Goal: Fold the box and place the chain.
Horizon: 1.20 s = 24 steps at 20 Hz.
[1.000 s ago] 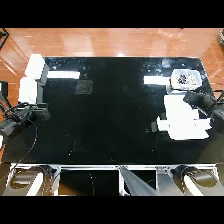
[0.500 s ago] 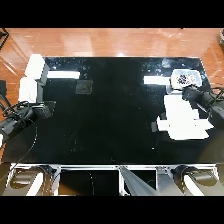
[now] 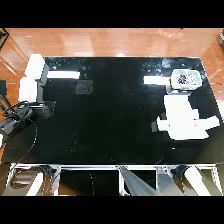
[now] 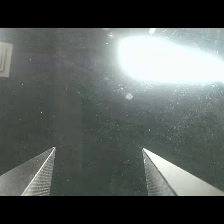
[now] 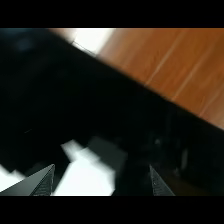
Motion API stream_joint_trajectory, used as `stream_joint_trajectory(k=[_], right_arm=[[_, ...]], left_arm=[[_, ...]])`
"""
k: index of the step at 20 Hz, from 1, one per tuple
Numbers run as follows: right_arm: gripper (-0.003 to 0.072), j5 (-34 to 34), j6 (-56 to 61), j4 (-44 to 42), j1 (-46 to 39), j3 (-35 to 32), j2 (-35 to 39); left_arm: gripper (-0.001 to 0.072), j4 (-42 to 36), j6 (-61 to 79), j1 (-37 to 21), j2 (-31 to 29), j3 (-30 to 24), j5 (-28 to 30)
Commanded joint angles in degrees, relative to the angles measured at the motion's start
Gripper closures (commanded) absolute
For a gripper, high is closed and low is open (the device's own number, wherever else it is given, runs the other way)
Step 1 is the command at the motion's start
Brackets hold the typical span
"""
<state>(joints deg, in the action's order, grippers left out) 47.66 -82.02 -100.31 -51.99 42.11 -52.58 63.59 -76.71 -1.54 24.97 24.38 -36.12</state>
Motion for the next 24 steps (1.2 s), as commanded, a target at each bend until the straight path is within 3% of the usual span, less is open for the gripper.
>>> stream_joint_trajectory(k=[1,5,7,12,16,19,24], right_arm=[[-0.0025,10.0,-16.7,-16.8,-16.8,5.7,-10.2],[-0.0025,33.7,-33.2,-23.0,-18.0,18.6,-26.6],[-0.0025,43.9,-35.5,-26.9,-16.9,24.2,-35.0],[-0.0025,42.5,-41.1,-22.8,-12.4,32.3,-43.6],[-0.0024,47.1,-40.9,-20.7,-7.8,38.3,-49.7],[-0.0023,50.1,-40.7,-20.3,-4.8,38.5,-52.8],[-0.0023,47.8,-37.1,-14.7,-1.2,38.4,-54.1]], left_arm=[[0.0081,0.0,0.5,0.0,0.0,0.0,0.3],[0.008,0.0,0.4,0.0,0.0,0.0,1.7],[0.008,0.0,0.4,0.0,0.0,0.0,1.4],[0.0081,0.0,0.4,0.0,0.0,0.0,1.4],[0.0081,0.0,0.4,0.0,0.0,0.0,1.4],[0.0081,0.0,0.4,0.0,0.0,0.0,1.4],[0.0081,-0.3,0.4,0.0,0.0,0.0,1.1]])
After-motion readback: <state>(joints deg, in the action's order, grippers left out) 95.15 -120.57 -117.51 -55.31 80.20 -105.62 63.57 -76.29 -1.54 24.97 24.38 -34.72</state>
